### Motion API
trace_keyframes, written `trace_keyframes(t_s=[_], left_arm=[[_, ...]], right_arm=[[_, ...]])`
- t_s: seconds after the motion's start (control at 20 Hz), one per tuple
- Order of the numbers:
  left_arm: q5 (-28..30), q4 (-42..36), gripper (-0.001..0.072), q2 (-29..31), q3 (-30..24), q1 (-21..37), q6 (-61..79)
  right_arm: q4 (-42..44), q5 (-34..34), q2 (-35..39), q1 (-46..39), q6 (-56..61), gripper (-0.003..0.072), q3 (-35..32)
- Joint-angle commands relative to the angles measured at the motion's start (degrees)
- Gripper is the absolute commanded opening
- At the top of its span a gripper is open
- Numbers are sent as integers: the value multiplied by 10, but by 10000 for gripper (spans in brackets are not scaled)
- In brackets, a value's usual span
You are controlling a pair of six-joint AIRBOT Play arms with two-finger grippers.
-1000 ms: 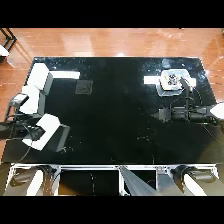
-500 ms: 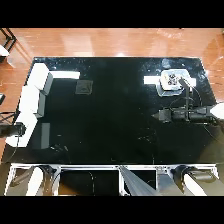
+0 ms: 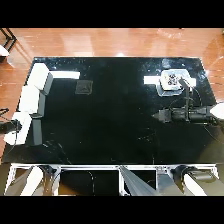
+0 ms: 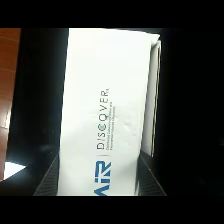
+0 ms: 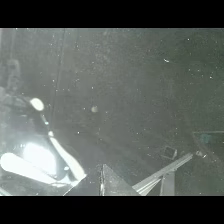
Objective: Fold the box and place the chain.
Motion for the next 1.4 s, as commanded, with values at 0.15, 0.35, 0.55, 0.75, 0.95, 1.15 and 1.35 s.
trace_keyframes(t_s=[0.15, 0.35, 0.55, 0.75, 0.95, 1.15, 1.35], left_arm=[[22, -7, 638, -42, 21, 3, 1], [17, -5, 640, -38, 55, 3, -2], [9, -101, 634, -19, 133, 2, -4], [7, -363, 385, -16, 198, -25, -13], [-52, -358, 22, -16, 210, -187, -6], [-54, -180, 21, -16, 210, -403, -130], [36, -129, 22, -10, 172, -562, -223]], right_arm=[[1, 0, 0, 1, 11, 19, 0], [2, 0, 0, 1, 16, 19, 0], [3, -5, 0, 1, 20, 19, 0], [29, -22, 0, 1, 22, 19, 1], [-4, -45, 21, 1, 53, 18, 21], [-214, -12, 110, 1, 205, 18, 79], [-419, 45, 203, 1, 280, 18, 87]])
